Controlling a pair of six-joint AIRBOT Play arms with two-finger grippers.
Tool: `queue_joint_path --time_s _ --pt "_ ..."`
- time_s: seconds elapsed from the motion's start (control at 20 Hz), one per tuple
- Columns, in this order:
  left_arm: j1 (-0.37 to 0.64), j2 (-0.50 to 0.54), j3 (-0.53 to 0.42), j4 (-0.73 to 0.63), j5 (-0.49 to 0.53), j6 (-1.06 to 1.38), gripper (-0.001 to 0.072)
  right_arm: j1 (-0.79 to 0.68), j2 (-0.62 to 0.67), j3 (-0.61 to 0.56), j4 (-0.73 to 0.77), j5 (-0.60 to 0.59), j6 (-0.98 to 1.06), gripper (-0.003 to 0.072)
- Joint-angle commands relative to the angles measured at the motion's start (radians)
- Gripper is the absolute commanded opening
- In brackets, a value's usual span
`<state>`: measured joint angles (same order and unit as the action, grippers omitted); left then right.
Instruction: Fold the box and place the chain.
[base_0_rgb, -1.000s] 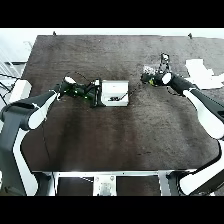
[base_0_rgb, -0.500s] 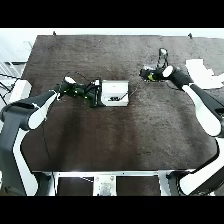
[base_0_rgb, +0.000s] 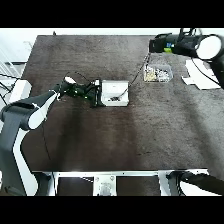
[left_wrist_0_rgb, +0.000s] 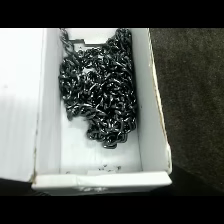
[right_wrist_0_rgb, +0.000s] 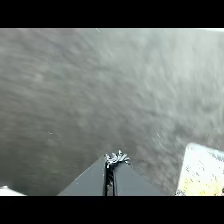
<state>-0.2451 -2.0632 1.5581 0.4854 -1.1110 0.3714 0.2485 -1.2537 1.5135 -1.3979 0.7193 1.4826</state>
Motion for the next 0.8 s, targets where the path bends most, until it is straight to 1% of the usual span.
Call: queue_joint_path --time_s 0.0,0.35,0.75 --pt "-0.001 0.0 0.0 0.0 0.0 0.0 0.0622 0.079 0.081 0.0 -0.05 0.072 -0.002 0.0014" --pt "-0.001 0.0 0.0 0.0 0.0 0.0 0.0622 0.222 0.08 -0.003 -0.054 0.085 0.001 0.0014" --pt "-0.001 0.0 0.0 0.0 0.0 0.0 0.0622 0.242 0.056 -0.003 -0.054 0.049 0.001 0.0014"
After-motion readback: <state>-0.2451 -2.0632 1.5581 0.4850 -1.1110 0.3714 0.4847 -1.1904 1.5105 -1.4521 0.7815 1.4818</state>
